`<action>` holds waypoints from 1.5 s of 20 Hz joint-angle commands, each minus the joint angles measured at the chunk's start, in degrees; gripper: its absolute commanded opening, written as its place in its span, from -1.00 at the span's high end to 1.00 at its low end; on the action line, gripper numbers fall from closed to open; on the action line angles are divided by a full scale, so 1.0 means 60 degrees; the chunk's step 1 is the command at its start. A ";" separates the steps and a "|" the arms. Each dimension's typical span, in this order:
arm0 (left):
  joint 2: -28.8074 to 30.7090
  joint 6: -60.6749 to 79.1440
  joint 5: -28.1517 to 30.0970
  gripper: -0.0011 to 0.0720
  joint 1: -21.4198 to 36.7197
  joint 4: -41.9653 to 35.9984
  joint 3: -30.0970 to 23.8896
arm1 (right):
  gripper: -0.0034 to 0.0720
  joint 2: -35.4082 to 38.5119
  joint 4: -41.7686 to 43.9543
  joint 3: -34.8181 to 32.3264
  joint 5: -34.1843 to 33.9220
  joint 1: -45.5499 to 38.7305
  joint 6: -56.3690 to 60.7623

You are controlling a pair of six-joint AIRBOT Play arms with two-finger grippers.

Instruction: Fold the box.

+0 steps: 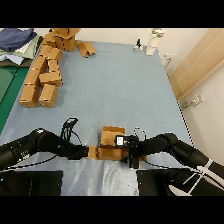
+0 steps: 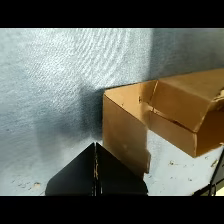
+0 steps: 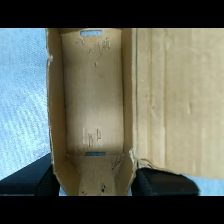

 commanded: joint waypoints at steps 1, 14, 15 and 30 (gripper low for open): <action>-0.0335 0.0018 0.0350 0.94 -0.0240 -0.0135 0.0011 | -0.46 -0.0004 0.0004 0.0011 0.0004 0.0007 0.0004; -0.0324 0.1483 0.0794 0.93 -0.0226 -0.1814 0.0863 | -0.47 -0.0004 0.0004 0.0011 0.0000 0.0007 0.0004; -0.0328 0.1486 0.0747 0.93 -0.0182 -0.1800 0.0860 | -0.47 -0.0004 0.0004 0.0011 0.0000 0.0007 0.0004; -0.0328 0.1661 0.0153 -0.13 0.0546 -0.1821 0.0951 | -0.47 -0.0004 0.0004 0.0011 0.0000 0.0007 0.0004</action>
